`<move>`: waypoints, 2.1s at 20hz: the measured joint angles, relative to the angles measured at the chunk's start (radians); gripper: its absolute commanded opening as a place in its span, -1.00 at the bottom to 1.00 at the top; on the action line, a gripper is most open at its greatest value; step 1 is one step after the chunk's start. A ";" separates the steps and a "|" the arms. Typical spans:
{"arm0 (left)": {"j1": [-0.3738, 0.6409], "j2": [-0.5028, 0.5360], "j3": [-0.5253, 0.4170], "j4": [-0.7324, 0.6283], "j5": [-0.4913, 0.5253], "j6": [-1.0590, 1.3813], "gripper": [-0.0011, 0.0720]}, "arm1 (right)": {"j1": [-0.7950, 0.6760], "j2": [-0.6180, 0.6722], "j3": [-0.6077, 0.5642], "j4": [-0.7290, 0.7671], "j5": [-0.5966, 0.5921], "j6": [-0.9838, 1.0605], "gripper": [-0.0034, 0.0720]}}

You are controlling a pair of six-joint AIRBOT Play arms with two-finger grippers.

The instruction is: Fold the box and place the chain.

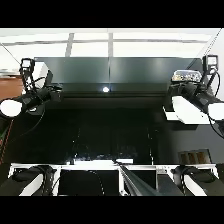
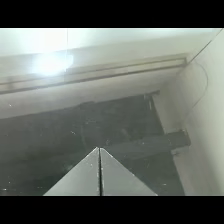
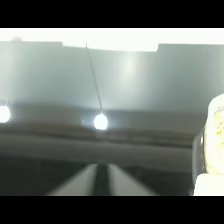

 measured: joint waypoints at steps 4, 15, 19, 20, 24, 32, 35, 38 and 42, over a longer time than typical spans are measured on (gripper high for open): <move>0.000 -0.002 -0.001 -0.004 0.037 0.001 0.61 | -0.011 -0.063 0.002 0.044 -0.082 -0.002 1.00; 0.000 -0.016 -0.001 0.016 0.021 0.013 0.98 | -0.787 -0.379 0.402 -0.224 0.344 0.205 1.00; -0.003 -0.015 -0.001 0.029 -0.005 0.022 0.98 | -0.986 -0.550 0.554 -0.300 0.623 0.236 1.00; -0.005 -0.016 -0.001 0.030 -0.013 0.025 0.98 | -1.009 -0.600 0.594 -0.275 0.690 0.204 1.00; -0.008 -0.016 -0.001 0.029 -0.024 0.025 0.98 | -1.020 -0.790 0.740 -0.209 0.960 0.040 1.00; -0.008 -0.015 -0.001 0.024 -0.080 0.028 0.97 | -0.920 -0.892 0.836 -0.211 1.077 -0.116 -0.38; -0.008 -0.015 -0.001 0.023 -0.086 0.027 0.97 | -0.909 -0.896 0.844 -0.222 1.133 -0.124 -0.89; -0.008 -0.015 -0.001 0.023 -0.092 0.027 0.97 | -0.897 -0.877 0.844 -0.179 1.191 -0.127 -0.89; -0.008 -0.016 -0.001 0.005 -0.106 0.027 0.97 | -0.851 -0.781 0.786 -0.021 1.221 -0.140 -0.89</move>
